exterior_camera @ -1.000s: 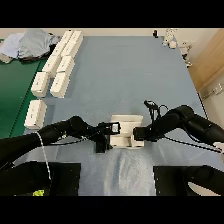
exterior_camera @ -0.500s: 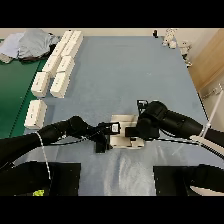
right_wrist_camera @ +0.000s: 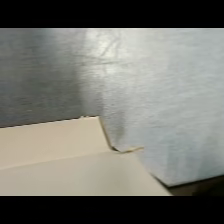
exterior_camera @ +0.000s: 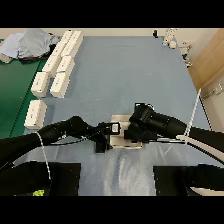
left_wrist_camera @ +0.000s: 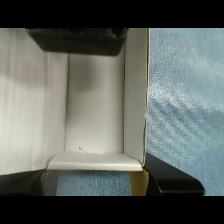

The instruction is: Fold the box.

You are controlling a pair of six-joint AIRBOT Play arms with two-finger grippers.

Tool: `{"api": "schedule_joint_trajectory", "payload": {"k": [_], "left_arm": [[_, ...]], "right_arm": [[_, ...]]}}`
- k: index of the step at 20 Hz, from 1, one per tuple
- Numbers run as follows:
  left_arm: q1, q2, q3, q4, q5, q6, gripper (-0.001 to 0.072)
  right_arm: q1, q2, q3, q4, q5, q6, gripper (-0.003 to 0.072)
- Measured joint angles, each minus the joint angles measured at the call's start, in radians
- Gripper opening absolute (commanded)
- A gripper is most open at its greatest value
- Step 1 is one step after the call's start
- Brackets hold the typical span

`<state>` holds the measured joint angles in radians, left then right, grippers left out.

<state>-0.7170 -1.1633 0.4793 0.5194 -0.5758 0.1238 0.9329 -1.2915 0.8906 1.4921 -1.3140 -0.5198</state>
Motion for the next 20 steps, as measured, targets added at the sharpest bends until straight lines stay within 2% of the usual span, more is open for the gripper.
{"api": "schedule_joint_trajectory", "payload": {"k": [1, 7, 8, 9, 10, 19, 20], "left_arm": [[0.0, 0.0, 0.0, 0.0, 0.0, 0.0, 0.0419], [0.0, 0.0, 0.0, 0.001, 0.0, 0.001, 0.0419], [0.0, 0.0, 0.0, 0.0, 0.0, 0.0, 0.0419], [0.0, 0.0, 0.0, -0.002, 0.0, -0.004, 0.0419], [0.0, 0.0, 0.0, -0.003, -0.001, -0.005, 0.0419], [0.0, 0.0, 0.0, -0.001, 0.0, -0.001, 0.0419], [0.0, 0.0, 0.0, -0.001, 0.0, -0.001, 0.0419]], "right_arm": [[0.0, -0.002, 0.001, -0.006, -0.012, 0.005, 0.0003], [0.005, -0.005, 0.003, -0.023, -0.034, 0.014, 0.0003], [0.005, -0.005, 0.003, -0.023, -0.037, 0.014, 0.0126], [0.005, -0.006, 0.002, -0.029, -0.046, 0.015, 0.0394], [0.004, -0.006, 0.001, -0.032, -0.065, 0.014, 0.0481], [0.002, 0.066, 0.037, -0.022, -0.099, -0.058, 0.0476], [0.002, 0.086, 0.05, -0.021, -0.117, -0.068, 0.0402]]}}
